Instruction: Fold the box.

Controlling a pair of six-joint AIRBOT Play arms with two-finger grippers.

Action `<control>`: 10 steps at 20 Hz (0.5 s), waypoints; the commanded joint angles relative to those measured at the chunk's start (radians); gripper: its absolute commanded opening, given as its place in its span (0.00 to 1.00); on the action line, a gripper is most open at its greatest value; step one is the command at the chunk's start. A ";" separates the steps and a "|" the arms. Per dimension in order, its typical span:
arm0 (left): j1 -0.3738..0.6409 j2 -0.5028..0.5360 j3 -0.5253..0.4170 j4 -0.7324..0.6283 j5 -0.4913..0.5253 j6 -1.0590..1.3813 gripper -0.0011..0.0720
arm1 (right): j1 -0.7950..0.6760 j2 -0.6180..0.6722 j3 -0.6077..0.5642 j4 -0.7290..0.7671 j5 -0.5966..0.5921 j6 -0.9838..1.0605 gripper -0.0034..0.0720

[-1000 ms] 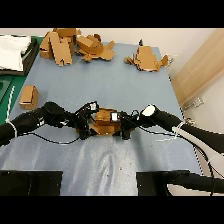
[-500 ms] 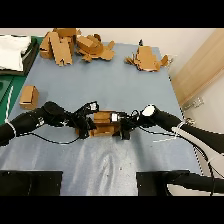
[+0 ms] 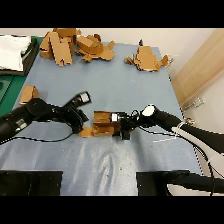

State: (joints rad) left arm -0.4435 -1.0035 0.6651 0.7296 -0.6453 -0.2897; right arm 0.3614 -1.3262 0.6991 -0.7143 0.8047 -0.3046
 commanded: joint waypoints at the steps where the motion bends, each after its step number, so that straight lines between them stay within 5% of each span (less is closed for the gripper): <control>1: 0.101 0.087 -0.002 0.195 0.007 -0.608 0.03 | 0.000 0.000 0.000 0.000 -0.001 0.001 0.69; 4: 0.236 0.072 -0.047 0.431 -0.134 -1.184 0.03 | 0.001 0.000 0.000 0.000 -0.001 0.001 0.69; 10: 0.243 -0.013 -0.150 0.156 -0.197 -1.157 0.03 | 0.000 0.000 0.000 0.000 -0.001 0.001 0.69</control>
State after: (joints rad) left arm -0.2020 -0.9840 0.5476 0.9848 -0.8085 -1.3811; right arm 0.3614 -1.3262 0.6991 -0.7143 0.8043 -0.3042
